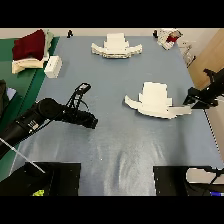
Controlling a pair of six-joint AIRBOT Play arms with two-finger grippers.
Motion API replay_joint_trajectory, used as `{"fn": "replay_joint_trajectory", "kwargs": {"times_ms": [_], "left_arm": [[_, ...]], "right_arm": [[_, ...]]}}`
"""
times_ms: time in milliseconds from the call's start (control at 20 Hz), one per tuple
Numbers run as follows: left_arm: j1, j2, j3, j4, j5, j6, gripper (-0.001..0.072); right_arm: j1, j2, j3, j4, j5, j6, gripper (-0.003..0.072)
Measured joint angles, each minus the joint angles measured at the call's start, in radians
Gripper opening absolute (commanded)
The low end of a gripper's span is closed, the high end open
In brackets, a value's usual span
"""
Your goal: Fold the box.
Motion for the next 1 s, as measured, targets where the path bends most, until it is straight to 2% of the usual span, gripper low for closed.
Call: {"fn": "replay_joint_trajectory", "kwargs": {"times_ms": [200,500,600,750,850,1000], "left_arm": [[0.0,0.0,0.0,0.0,0.0,0.0,0.0012],[0.0,0.0,0.0,0.0,0.0,0.0,0.0012],[0.0,0.0,0.0,0.0,0.0,0.0,0.0012],[0.0,0.0,0.0,0.0,0.0,0.0,0.0012],[0.0,0.0,0.0,0.0,0.0,0.0,0.0012],[0.0,0.0,0.0,0.0,0.0,0.0,0.0012]], "right_arm": [[-0.112,-0.041,0.027,-0.048,0.021,0.036,0.0497],[-0.264,-0.172,0.034,0.216,-0.015,-0.13,0.0497],[-0.271,-0.216,0.034,0.272,-0.025,-0.175,0.0441],[-0.262,-0.266,0.034,0.333,-0.027,-0.226,0.0437],[-0.248,-0.287,0.034,0.357,-0.027,-0.253,0.03],[-0.225,-0.303,0.035,0.388,-0.029,-0.283,0.0294]]}}
